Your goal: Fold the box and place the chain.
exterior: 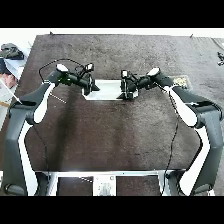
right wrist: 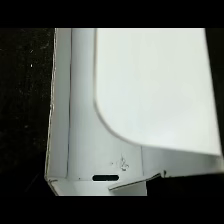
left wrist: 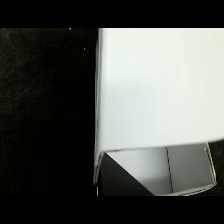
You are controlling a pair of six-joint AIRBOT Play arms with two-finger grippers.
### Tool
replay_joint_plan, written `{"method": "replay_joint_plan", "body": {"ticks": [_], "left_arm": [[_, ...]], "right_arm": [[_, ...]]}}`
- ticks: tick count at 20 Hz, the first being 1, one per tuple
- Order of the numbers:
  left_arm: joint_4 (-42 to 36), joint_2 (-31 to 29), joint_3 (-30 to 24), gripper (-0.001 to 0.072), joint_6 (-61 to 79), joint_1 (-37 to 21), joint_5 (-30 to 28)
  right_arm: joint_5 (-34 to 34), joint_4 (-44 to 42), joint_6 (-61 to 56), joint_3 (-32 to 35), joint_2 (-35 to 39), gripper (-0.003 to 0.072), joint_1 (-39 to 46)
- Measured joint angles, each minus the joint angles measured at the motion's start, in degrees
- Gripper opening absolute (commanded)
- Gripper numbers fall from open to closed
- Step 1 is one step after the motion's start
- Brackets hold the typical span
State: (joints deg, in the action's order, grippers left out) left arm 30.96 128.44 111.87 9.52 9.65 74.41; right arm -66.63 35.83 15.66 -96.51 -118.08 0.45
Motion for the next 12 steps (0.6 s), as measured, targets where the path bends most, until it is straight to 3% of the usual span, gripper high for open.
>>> {"method": "replay_joint_plan", "body": {"ticks": [6, 12], "left_arm": [[0.0, 0.0, 0.0, 0.0014, -0.02, 0.0, -0.02], [-0.02, 0.0, 0.0, 0.0014, -0.07, 0.0, -0.04]], "right_arm": [[-0.42, -0.2, -0.02, -0.11, -0.9, 0.055, 0.13], [-0.5, -0.42, 0.87, -0.22, -1.29, 0.0581, 0.13]]}}
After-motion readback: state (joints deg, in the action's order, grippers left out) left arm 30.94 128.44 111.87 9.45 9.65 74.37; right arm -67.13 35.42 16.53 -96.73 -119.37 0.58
